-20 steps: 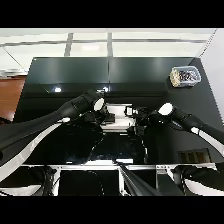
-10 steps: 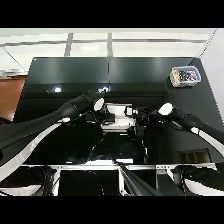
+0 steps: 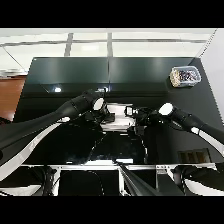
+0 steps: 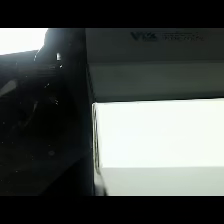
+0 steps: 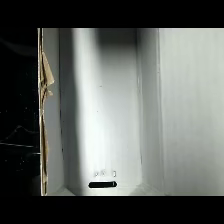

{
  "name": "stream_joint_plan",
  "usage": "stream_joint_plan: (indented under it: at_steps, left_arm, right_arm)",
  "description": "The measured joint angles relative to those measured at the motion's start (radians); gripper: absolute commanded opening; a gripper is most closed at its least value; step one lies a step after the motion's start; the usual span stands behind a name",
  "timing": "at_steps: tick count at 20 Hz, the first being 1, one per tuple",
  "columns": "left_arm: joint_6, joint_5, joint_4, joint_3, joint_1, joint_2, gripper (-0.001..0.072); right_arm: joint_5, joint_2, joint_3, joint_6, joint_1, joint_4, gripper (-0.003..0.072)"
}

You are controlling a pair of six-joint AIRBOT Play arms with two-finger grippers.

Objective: Fold the box and place the chain.

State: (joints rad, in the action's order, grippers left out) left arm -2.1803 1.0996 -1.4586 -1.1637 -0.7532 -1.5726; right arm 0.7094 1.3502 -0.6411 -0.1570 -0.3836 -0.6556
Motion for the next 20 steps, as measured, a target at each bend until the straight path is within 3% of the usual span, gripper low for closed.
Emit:
stream_joint_plan:
  at_steps: [2,3,4,5,15,17,19,20]
  left_arm:
    - [0.000,-0.002,0.001,0.000,0.000,0.000,0.0028]
    - [0.000,-0.003,0.001,0.000,0.000,0.000,0.0027]
    - [0.001,-0.004,0.002,0.000,0.000,0.000,0.0027]
    - [0.002,-0.008,0.002,0.000,0.000,0.000,0.0027]
    - [0.004,0.008,0.005,0.000,0.000,0.000,0.0027]
    - [0.004,0.010,0.005,0.000,0.000,0.000,0.0027]
    - [0.003,0.010,0.005,0.000,0.000,0.000,0.0027]
    - [0.002,0.010,0.005,0.000,0.000,0.000,0.0027]
  right_arm:
    - [0.000,0.000,0.000,0.000,0.000,0.000,0.0244]
    - [0.000,0.000,0.000,0.000,0.000,0.000,0.0283]
    - [0.000,0.000,0.000,0.000,0.000,0.000,0.0595]
    - [0.000,0.000,0.000,0.001,0.000,0.000,0.0720]
    - [0.112,-0.160,0.001,0.207,0.055,-0.182,0.0710]
    - [0.119,-0.170,0.001,0.189,0.061,-0.173,0.0430]
    - [0.120,-0.174,0.001,0.143,0.060,-0.135,0.0304]
    - [0.118,-0.174,0.001,0.121,0.056,-0.122,0.0303]
